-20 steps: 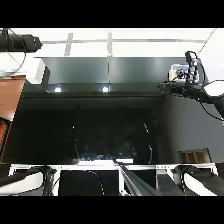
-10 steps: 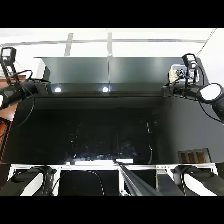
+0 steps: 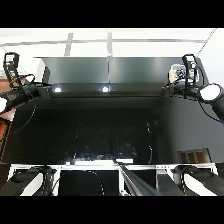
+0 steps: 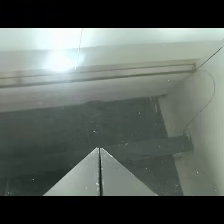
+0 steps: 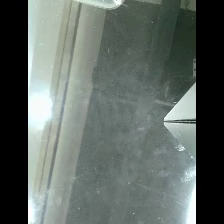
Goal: Fold the box and place the chain.
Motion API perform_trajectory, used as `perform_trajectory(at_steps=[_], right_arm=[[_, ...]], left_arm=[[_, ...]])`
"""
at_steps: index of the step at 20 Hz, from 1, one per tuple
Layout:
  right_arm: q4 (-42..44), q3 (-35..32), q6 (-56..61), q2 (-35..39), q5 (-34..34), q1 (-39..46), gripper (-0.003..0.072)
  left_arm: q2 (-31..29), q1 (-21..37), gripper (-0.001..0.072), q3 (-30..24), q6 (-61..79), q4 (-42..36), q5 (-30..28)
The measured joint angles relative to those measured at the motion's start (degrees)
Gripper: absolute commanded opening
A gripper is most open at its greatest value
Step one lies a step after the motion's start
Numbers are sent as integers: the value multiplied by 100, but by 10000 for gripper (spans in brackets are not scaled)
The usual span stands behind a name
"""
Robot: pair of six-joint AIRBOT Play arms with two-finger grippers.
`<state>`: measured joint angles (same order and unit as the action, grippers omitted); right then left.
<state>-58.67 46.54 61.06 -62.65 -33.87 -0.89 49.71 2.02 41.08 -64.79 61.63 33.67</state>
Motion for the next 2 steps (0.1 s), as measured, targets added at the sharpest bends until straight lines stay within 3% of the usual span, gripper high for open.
perform_trajectory(at_steps=[2], right_arm=[[-4,0,0,0,0,0,14]], left_arm=[[4,0,29,-2,2,-37,-13]])
